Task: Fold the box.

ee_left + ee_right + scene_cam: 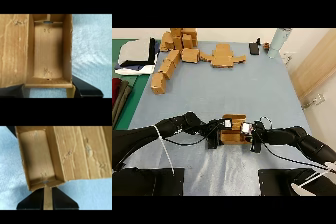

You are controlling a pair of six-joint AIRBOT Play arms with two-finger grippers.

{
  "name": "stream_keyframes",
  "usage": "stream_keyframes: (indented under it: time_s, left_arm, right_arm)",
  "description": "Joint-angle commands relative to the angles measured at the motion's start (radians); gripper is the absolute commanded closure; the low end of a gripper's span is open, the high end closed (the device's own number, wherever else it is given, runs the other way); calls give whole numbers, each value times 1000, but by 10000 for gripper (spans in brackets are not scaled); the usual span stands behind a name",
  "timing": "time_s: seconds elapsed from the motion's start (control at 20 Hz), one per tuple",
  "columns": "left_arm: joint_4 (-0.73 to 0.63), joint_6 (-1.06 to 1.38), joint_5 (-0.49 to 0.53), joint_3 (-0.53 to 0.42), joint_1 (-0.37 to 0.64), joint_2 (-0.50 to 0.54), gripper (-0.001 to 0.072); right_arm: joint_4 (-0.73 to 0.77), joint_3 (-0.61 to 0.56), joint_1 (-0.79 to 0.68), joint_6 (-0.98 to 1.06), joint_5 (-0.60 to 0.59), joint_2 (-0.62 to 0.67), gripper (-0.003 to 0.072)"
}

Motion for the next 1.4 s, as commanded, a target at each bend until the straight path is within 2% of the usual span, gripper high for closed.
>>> stream_keyframes:
  time_s: [0.0,0.15,0.2,0.25,0.3,0.35,0.75,0.8,0.85,0.9,1.0,1.05,1.1,1.25,1.3,1.35]
  left_arm:
    - [0,0,0,0,1,-1,246]
    - [0,0,0,0,1,-1,246]
    - [0,0,0,0,1,0,246]
    - [0,0,0,0,1,0,246]
    - [0,0,0,0,1,0,246]
    - [0,0,0,0,1,0,246]
    - [0,0,0,0,1,0,246]
    - [0,0,0,0,1,0,246]
    - [0,0,0,0,1,0,246]
    - [0,0,0,0,1,-1,246]
    - [0,0,0,0,1,0,246]
    - [0,0,0,0,1,0,246]
    - [0,0,0,0,1,0,246]
    - [0,0,0,0,1,0,246]
    - [0,0,0,0,1,0,246]
    - [0,0,0,0,1,-1,246]
  right_arm:
    - [23,0,35,-45,61,-23,543]
    - [23,0,57,-45,69,-37,534]
    - [23,0,58,-45,69,-39,474]
    - [23,0,58,-45,70,-41,311]
    - [23,0,58,-45,70,-42,208]
    - [23,0,58,-45,70,-43,175]
    - [11,0,58,-44,63,-42,177]
    - [-3,0,58,-43,50,-36,230]
    - [-19,1,57,-23,30,-23,412]
    - [-58,8,57,30,6,-4,560]
    - [-187,38,57,258,-50,46,604]
    - [-266,59,57,430,-90,79,669]
    - [-352,78,57,626,-122,110,679]
    - [-732,106,16,1239,-249,175,680]
    - [-820,108,-19,1415,-315,177,681]
    - [-827,107,-62,1501,-370,169,682]
